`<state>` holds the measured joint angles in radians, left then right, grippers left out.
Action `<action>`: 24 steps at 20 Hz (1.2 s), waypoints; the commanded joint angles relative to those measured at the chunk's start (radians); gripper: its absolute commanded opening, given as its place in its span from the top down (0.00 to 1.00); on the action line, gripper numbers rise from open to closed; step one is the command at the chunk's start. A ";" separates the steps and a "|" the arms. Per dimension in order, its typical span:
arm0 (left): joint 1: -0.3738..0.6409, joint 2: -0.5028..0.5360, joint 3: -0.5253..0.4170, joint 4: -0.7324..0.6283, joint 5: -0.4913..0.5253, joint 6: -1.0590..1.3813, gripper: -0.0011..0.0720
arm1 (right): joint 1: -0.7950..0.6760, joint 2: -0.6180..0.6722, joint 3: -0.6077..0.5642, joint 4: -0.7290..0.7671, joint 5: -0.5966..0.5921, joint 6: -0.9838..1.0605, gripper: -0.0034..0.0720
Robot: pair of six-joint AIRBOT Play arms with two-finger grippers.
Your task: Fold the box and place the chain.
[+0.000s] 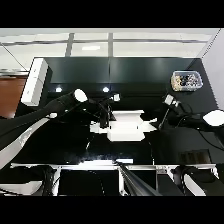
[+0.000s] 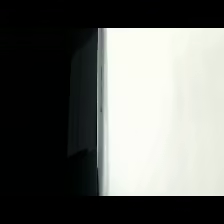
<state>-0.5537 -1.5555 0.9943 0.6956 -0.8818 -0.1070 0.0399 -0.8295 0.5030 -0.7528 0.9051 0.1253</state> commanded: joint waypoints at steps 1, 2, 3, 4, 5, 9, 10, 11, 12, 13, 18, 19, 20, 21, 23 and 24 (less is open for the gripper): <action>0.000 -0.021 0.000 0.029 0.005 0.010 0.95 | 0.074 -0.023 -0.053 -0.020 -0.033 -0.007 0.02; 0.001 -0.021 0.000 0.029 0.005 0.010 0.95 | 0.091 -0.029 -0.073 -0.034 -0.060 -0.007 0.02; 0.001 -0.020 0.000 0.029 0.003 0.010 0.95 | 0.108 -0.035 -0.091 -0.056 -0.081 -0.007 0.02; 0.001 -0.020 0.000 0.029 -0.003 0.010 0.95 | 0.121 -0.042 -0.103 -0.076 -0.088 -0.007 0.02; 0.001 -0.020 0.000 0.029 -0.008 0.010 0.95 | 0.135 -0.052 -0.111 -0.083 -0.083 -0.007 0.02; 0.001 -0.020 0.000 0.029 -0.017 0.010 0.95 | 0.210 -0.088 -0.123 -0.083 -0.084 -0.033 0.02; 0.001 -0.020 0.000 0.029 -0.017 0.010 0.95 | 0.220 -0.097 -0.123 -0.083 -0.083 -0.043 0.02; 0.001 -0.020 0.000 0.029 -0.017 0.010 0.95 | 0.230 -0.107 -0.123 -0.082 -0.084 -0.045 0.02; 0.001 -0.020 0.000 0.029 -0.018 0.010 0.95 | 0.237 -0.110 -0.123 -0.087 -0.089 -0.051 0.02; 0.001 -0.020 0.000 0.029 -0.018 0.010 0.95 | 0.236 -0.110 -0.122 -0.103 -0.099 -0.055 0.02; 0.001 -0.020 0.000 0.029 -0.020 0.010 0.95 | 0.233 -0.109 -0.079 -0.218 -0.071 -0.043 0.02; 0.001 -0.020 0.000 0.029 -0.019 0.010 0.95 | 0.233 -0.109 -0.066 -0.221 -0.058 -0.042 0.02; 0.001 -0.020 0.000 0.029 -0.020 0.010 0.95 | 0.233 -0.109 -0.061 -0.220 -0.053 -0.042 0.02; 0.001 -0.020 0.000 0.029 -0.020 0.010 0.95 | 0.233 -0.110 -0.061 -0.220 -0.046 -0.042 0.02; 0.001 -0.020 0.000 0.029 -0.020 0.010 0.95 | 0.233 -0.110 -0.061 -0.240 -0.023 -0.042 0.02; 0.001 -0.020 0.000 0.029 -0.020 0.010 0.95 | 0.233 -0.110 -0.061 -0.259 -0.020 -0.036 0.02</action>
